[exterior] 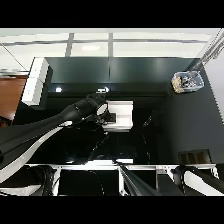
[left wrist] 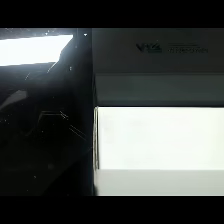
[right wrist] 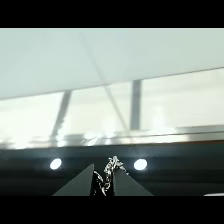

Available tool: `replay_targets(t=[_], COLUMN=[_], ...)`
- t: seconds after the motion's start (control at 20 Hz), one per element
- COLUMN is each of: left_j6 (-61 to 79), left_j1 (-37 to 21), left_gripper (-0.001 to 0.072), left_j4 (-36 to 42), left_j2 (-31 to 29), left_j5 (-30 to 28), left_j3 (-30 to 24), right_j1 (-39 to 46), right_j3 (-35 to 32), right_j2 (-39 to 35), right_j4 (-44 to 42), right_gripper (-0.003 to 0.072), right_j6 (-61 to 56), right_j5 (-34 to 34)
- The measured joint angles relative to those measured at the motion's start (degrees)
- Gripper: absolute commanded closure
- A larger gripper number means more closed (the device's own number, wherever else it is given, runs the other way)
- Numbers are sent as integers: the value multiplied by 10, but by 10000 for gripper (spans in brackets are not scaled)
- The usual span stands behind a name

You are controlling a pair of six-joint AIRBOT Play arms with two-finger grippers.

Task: Fold the box and place the chain.

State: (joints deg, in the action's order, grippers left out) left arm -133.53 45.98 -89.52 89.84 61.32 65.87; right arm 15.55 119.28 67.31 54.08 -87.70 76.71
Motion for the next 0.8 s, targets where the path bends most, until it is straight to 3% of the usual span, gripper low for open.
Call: replay_targets(t=[0.35,0.8], left_j6=[0,0], left_j1=[0,0], left_gripper=[679,679], left_j4=[0,0], left_j2=[0,0], left_j5=[0,0], left_j3=[0,0], right_j1=[-80,-210], right_j3=[-73,-231], right_j2=[-29,-35], right_j4=[-89,-123], right_gripper=[675,676], right_j6=[75,128], right_j5=[139,167])
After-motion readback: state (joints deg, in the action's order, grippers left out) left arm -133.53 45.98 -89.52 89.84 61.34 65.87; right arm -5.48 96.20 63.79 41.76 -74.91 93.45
